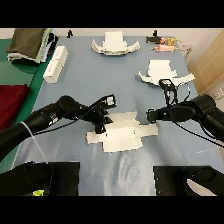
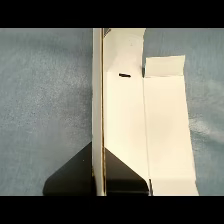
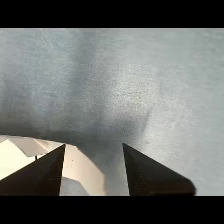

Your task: Fold the box.

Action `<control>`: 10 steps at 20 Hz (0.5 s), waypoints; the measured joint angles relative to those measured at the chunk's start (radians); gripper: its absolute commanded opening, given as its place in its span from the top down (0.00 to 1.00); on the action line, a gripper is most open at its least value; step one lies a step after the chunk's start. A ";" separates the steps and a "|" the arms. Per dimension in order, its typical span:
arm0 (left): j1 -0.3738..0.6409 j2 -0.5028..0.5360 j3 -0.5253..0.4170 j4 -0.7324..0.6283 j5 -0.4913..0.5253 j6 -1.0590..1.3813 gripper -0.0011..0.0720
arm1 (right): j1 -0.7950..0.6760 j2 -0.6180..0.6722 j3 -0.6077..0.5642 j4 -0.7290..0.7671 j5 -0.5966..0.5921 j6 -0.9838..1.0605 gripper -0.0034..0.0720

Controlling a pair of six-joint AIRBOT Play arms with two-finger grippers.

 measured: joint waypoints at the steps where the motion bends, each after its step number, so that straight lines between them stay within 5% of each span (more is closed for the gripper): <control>1: -0.016 0.016 -0.019 0.000 0.017 0.013 0.98 | 0.000 0.000 0.001 -0.006 0.000 0.010 0.22; 10: -0.082 0.033 -0.101 -0.016 0.087 0.051 0.97 | 0.000 0.000 0.002 -0.022 0.007 0.060 0.22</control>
